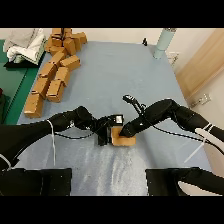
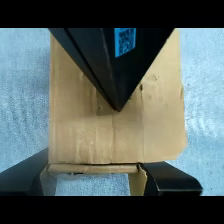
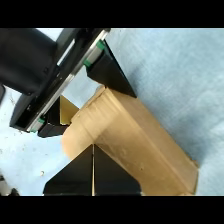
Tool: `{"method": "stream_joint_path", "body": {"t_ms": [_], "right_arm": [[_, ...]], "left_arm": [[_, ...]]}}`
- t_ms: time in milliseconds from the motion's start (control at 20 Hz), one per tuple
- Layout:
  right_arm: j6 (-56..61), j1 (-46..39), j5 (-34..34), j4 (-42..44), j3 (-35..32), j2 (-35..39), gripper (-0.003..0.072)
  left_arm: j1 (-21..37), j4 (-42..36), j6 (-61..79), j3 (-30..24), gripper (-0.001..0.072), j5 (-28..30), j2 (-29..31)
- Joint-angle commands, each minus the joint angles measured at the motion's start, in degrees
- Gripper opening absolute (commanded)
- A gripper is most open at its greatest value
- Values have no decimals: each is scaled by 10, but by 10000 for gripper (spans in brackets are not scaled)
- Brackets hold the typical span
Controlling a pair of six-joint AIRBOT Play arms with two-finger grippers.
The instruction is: Fold the box.
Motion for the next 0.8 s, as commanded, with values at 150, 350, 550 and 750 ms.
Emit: {"method": "stream_joint_path", "body": {"t_ms": [150, 350, 550, 750], "right_arm": [[-1, 18, 25, -45, -5, 24, 1], [0, 18, 49, -70, -13, 54, 1], [0, 18, 83, -85, -55, 118, 1], [-1, 18, 115, -85, -111, 186, 1]], "left_arm": [[0, 0, 0, 1, 513, 0, 0], [0, 0, 0, 1, 513, 0, 0], [0, 0, 0, 1, 513, 0, 0], [0, 0, 0, 1, 513, 0, 0]]}}
